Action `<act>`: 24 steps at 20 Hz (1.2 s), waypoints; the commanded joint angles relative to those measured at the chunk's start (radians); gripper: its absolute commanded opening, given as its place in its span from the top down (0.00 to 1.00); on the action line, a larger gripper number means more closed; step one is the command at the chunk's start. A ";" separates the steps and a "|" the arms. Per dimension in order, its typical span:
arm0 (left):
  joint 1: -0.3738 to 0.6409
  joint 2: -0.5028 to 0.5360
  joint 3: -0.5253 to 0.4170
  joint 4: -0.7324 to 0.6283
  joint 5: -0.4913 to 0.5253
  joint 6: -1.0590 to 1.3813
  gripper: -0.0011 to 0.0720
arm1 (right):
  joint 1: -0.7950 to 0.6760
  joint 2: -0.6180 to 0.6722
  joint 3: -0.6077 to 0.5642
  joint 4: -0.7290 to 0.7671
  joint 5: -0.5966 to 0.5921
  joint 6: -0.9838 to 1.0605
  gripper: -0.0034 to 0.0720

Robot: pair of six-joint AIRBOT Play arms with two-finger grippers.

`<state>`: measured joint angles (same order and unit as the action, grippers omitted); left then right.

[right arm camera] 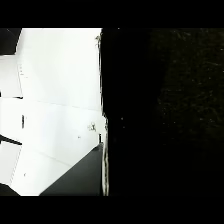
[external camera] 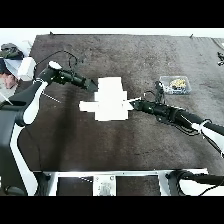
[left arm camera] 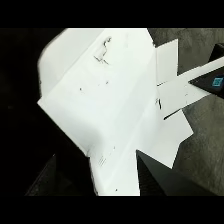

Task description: Fold the box and place the chain.

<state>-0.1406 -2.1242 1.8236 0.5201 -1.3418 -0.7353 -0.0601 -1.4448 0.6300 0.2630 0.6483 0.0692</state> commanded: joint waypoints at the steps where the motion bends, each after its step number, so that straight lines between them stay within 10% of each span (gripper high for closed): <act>1: -0.022 -0.034 0.003 -0.012 -0.045 0.002 0.26 | 0.000 0.000 0.000 0.003 0.022 -0.006 0.96; 14: -0.028 -0.053 0.003 -0.095 -0.185 0.048 0.52 | -0.002 0.000 0.000 0.004 0.032 -0.018 0.96; 20: -0.028 -0.053 0.003 -0.094 -0.180 0.090 0.97 | -0.002 0.000 0.000 0.003 0.033 -0.018 0.96; 21: -0.028 -0.053 0.003 -0.094 -0.178 0.114 0.97 | -0.002 0.001 0.000 0.004 0.034 -0.018 0.87; 23: -0.028 -0.053 0.003 -0.094 -0.178 0.165 0.97 | -0.016 0.025 0.000 -0.013 0.053 -0.032 0.28; 24: -0.028 -0.052 0.003 -0.094 -0.177 0.207 0.97 | -0.037 0.047 0.000 -0.036 0.077 -0.036 0.33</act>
<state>-0.1688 -2.1773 1.8256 0.4267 -1.5200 -0.6125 -0.0738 -1.4258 0.6300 0.2577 0.6949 0.0456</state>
